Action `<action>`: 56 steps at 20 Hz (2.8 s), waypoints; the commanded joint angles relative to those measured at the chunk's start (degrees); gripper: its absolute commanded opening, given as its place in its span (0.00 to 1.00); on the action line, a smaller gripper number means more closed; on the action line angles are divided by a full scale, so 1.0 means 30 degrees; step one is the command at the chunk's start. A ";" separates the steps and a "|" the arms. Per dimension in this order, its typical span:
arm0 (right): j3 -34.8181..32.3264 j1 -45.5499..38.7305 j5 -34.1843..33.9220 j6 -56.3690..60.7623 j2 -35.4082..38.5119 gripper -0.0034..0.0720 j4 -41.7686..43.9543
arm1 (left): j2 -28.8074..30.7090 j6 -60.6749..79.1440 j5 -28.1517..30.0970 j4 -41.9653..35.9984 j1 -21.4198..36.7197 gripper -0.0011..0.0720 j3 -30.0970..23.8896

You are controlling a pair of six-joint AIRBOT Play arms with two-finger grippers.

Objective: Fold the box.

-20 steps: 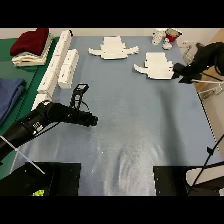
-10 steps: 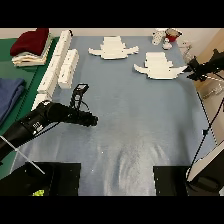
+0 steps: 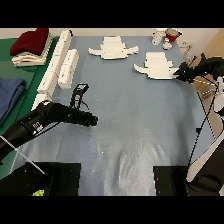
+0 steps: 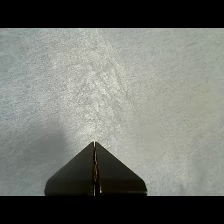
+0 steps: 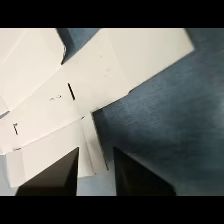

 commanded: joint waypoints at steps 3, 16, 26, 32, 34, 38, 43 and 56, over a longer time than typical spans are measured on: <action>0.0058 0.0073 -0.0015 -0.1297 -0.0124 0.05 0.1370 | 0.0015 0.0007 0.0000 0.0007 -0.0007 0.03 0.0000; -1.2539 0.0699 -0.0517 -0.3300 0.9704 0.05 0.2178 | 0.0007 0.0007 0.0000 0.0007 -0.0007 0.03 0.0000; -3.0272 0.3541 0.1916 -0.1523 2.5245 0.05 0.1909 | 0.0015 0.0007 0.0000 0.0007 -0.0007 0.03 0.0000; -3.2756 0.3672 0.1938 -0.0947 2.8210 0.38 0.1668 | 0.0007 0.0007 0.0000 0.0007 -0.0007 0.03 0.0007; -3.2713 0.3665 0.1807 -0.0860 2.8188 0.66 0.1668 | 0.0007 0.0007 0.0000 0.0007 -0.0007 0.03 0.0000; -2.9580 0.2543 0.0787 0.0845 2.6979 0.62 -0.1654 | 0.0015 0.0007 0.0000 0.0007 -0.0007 0.03 0.0000; -2.4640 -0.0525 -0.1326 -0.0976 2.1019 0.60 -0.3840 | 0.0007 0.0007 0.0000 0.0007 -0.0007 0.03 0.0000; -2.3547 -0.0525 -0.2718 -0.9471 1.4506 0.40 0.1486 | 0.0015 0.0007 0.0015 0.0000 -0.0007 0.03 0.0000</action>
